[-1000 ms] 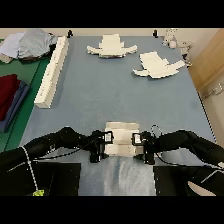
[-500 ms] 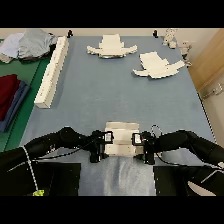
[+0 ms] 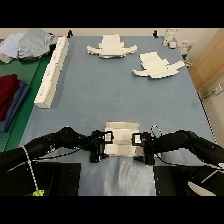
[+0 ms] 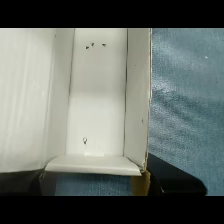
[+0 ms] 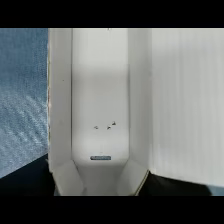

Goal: Fold the box.

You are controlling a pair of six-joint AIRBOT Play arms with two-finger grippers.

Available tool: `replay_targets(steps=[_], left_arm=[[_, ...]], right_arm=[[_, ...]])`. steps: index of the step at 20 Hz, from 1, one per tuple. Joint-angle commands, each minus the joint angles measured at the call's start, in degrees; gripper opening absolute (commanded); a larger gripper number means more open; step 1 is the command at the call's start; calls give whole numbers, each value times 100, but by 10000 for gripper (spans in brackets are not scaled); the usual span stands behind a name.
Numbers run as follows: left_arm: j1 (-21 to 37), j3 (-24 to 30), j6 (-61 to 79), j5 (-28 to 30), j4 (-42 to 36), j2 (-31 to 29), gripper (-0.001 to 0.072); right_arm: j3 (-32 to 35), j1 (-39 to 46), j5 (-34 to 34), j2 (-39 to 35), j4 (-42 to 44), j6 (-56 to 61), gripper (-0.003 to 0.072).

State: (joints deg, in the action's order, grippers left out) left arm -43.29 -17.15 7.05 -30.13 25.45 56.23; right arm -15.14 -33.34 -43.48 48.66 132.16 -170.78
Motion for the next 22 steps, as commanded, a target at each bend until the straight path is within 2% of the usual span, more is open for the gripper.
replay_targets(steps=[1, 3, 5, 7, 9, 12, 14, 16, 18, 19, 20, 22], left_arm=[[4, -4, 0, 0, 2, 0, 611], [4, -4, 0, 0, 2, 0, 611], [4, -4, 2, 0, 2, 0, 611], [4, -4, 0, 0, 2, 0, 611], [4, -4, 0, 0, 2, 0, 611], [4, -4, 0, 0, 2, 0, 611], [4, -4, 0, 0, 2, 0, 611], [4, -4, 2, 0, 2, 0, 611], [4, -4, 0, 0, 2, 0, 611], [4, -4, 0, 0, 2, 0, 612], [4, -4, 2, 0, 2, 0, 611], [4, -4, 0, 0, 2, 0, 611]], right_arm=[[-4, 2, 39, -142, -210, 350, 720], [-26, 2, -61, -431, -669, 822, 720], [-192, 2, -411, -782, -1475, 1720, 720], [-424, 2, -859, -1180, -2343, 2736, 720], [-673, 2, -1513, -1550, -2848, 3683, 720], [-979, 0, -2682, -1934, -2756, 4944, 715], [-1019, 0, -2944, -2044, -2194, 6363, 711], [-977, 0, -2603, -1993, -1086, 7410, 564], [-905, -17, -1797, -1746, 39, 7536, 442], [-909, -79, -1408, -1567, 269, 7584, 199], [-909, -186, -885, -1355, 313, 7587, 15], [-973, -367, 20, -868, 337, 7587, 7]])
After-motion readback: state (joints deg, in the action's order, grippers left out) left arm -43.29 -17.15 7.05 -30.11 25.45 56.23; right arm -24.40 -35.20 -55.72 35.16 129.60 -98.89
